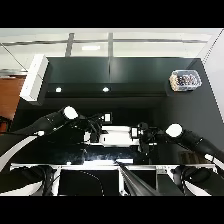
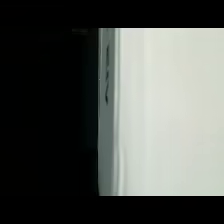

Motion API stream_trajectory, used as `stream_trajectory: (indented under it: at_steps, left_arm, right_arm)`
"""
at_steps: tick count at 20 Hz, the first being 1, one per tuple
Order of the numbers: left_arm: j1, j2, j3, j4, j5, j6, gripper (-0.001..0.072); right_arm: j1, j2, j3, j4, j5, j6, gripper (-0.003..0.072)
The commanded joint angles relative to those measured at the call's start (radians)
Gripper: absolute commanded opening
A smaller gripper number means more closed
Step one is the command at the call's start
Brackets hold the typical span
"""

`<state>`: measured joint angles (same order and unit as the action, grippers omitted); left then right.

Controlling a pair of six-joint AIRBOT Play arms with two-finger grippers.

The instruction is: Fold the box and place the chain.

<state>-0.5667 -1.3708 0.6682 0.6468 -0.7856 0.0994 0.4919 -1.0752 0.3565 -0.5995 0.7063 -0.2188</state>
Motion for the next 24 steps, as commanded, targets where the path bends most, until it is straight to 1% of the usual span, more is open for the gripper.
stream_trajectory:
  at_steps: [1, 7, 24]
  left_arm:
    - [0.001, -0.001, 0.0, 0.0, 0.0, 0.0, 0.0025]
    - [0.001, -0.001, 0.0, 0.0, 0.0, 0.0, 0.0025]
    - [0.001, -0.001, 0.0, 0.0, 0.0, 0.0, 0.0026]
  right_arm:
    - [-0.001, 0.0, 0.0, -0.002, -0.001, 0.003, 0.07]
    - [-0.04, 0.0, 0.0, -0.002, 0.025, 0.01, 0.07]
    - [-0.039, 0.0, 0.0, -0.003, 0.01, 0.02, 0.07]
